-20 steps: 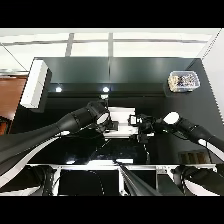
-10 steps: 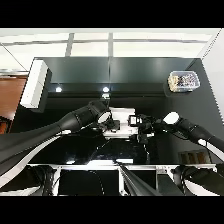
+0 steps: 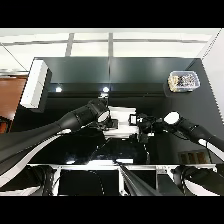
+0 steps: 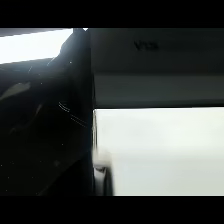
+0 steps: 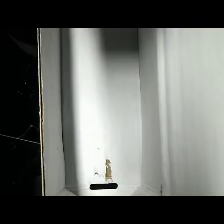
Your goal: Fold the box and place the chain.
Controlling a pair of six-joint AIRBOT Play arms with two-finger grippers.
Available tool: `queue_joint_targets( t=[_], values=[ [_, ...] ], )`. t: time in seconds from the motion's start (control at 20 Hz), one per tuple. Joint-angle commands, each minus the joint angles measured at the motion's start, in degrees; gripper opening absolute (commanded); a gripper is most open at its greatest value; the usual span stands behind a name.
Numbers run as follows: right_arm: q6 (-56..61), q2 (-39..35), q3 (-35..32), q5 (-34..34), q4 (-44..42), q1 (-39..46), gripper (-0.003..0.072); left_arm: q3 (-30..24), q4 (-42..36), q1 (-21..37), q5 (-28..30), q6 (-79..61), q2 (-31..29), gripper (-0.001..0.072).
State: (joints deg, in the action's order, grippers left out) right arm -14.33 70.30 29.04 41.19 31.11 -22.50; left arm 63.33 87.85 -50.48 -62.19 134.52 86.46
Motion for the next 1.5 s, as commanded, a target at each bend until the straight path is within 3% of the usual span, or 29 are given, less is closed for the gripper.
queue_joint_targets(
  t=[0.0, 0.05, 0.15, 0.3, 0.6, 1.05, 1.1, 1.2, 1.25, 1.3, 1.35, 1.45],
  values=[
    [-0.04, 0.02, 0.00, 0.15, -0.02, 0.00, 0.0436, 0.04, -0.28, 0.00, -0.02, -0.15, 0.04, 0.0022],
    [0.22, 0.02, 0.00, 0.09, 0.02, 0.00, 0.0443, 0.04, -0.26, 0.00, -0.02, -0.13, 0.04, 0.0022],
    [0.85, -0.46, 0.07, -0.07, 1.01, 0.00, 0.0711, 0.04, -0.28, 0.00, -0.04, -0.13, 0.04, 0.0022],
    [2.43, -3.93, 0.35, 1.95, 7.78, 0.02, 0.0705, 0.04, -0.24, 0.02, -0.57, -0.15, 0.02, 0.0022],
    [4.50, -8.39, 0.35, 3.89, 13.51, 0.02, 0.0704, 0.04, -0.07, 0.02, -0.74, -0.15, 0.00, 0.0022],
    [4.46, -8.26, 0.28, 2.49, 13.22, 0.00, 0.0704, 0.04, 0.57, 0.00, -1.09, -0.15, 0.00, 0.0023],
    [4.48, -8.20, 0.28, 2.51, 12.85, 0.00, 0.0689, 0.04, 0.55, 0.00, -1.09, -0.15, 0.00, 0.0023],
    [4.50, -8.20, 0.28, 3.28, 11.96, 0.00, 0.0460, 0.04, 0.17, 0.02, -1.01, -0.15, 0.00, 0.0022],
    [4.52, -8.20, 0.26, 3.65, 11.06, 0.00, 0.0459, 0.04, 0.15, 0.00, -0.98, -0.13, 0.00, 0.0022],
    [4.70, -8.20, 0.11, 3.61, 9.38, 0.00, 0.0380, 0.04, 0.17, 0.02, -1.01, -0.15, 0.00, 0.0023],
    [5.16, -8.20, -0.13, 3.56, 7.45, 0.00, 0.0243, 0.04, 0.15, 0.00, -0.98, -0.15, 0.00, 0.0022],
    [5.16, -8.15, -0.61, 3.56, 3.74, -0.02, 0.0236, 0.04, 0.13, 0.00, -0.85, -0.15, 0.00, 0.0022]
  ],
)
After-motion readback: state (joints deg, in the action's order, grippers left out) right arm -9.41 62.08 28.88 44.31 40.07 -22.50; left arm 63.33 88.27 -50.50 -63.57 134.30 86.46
